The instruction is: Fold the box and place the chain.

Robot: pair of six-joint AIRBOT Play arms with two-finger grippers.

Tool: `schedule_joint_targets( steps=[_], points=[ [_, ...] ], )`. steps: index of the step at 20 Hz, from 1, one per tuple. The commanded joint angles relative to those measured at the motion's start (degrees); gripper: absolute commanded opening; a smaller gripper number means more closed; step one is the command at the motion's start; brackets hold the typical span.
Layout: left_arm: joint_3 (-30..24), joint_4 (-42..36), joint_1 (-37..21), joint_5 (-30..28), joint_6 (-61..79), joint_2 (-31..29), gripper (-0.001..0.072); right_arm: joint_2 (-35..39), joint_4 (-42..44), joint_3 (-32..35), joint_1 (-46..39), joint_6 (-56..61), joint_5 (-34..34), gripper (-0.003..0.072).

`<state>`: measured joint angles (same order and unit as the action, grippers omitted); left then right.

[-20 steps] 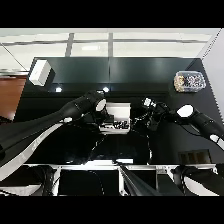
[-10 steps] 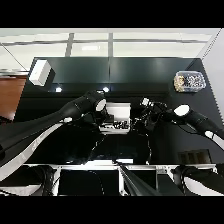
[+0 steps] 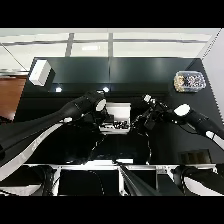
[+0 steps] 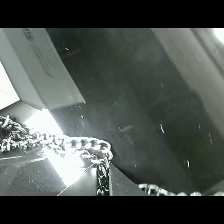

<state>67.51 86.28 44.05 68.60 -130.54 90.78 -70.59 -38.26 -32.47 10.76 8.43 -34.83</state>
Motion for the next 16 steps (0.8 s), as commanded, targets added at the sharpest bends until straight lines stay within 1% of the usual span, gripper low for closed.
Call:
schedule_joint_targets(
  steps=[1,3,5,7,10,11,13,14,16],
  points=[
    [0.04,0.00,-0.02,0.09,0.00,0.00,0.0027,3.96,-3.21,-0.52,-0.33,12.57,-1.95,0.0021],
    [0.04,0.00,-0.02,0.07,0.00,0.00,0.0027,8.46,-6.45,-2.14,-1.57,17.92,-5.97,0.0020],
    [0.04,0.02,-0.04,-0.02,0.00,0.00,0.0027,12.55,-8.81,-5.53,-3.39,23.37,-12.37,0.0021],
    [0.04,0.00,-0.04,-0.26,-0.02,0.00,0.0027,15.45,-9.29,-11.34,-5.14,28.85,-21.46,0.0021],
    [0.04,-0.02,-0.04,-0.42,-0.02,0.00,0.0027,17.18,-8.92,-22.45,-5.77,38.32,-32.11,0.0021],
    [0.04,0.00,-0.04,-0.39,0.00,0.00,0.0027,17.22,-7.65,-26.43,-5.77,40.72,-35.39,0.0021],
    [0.04,0.00,-0.04,-0.39,0.00,0.00,0.0027,17.22,-2.32,-32.26,-5.77,43.19,-39.71,0.0021],
    [0.04,0.00,-0.04,-0.42,0.00,0.00,0.0027,17.22,1.70,-34.34,-5.77,43.76,-41.22,0.0021],
    [0.04,0.00,-0.04,-0.48,-0.02,0.00,0.0027,17.20,11.78,-35.32,-5.75,43.91,-42.34,0.0021]
  ],
)
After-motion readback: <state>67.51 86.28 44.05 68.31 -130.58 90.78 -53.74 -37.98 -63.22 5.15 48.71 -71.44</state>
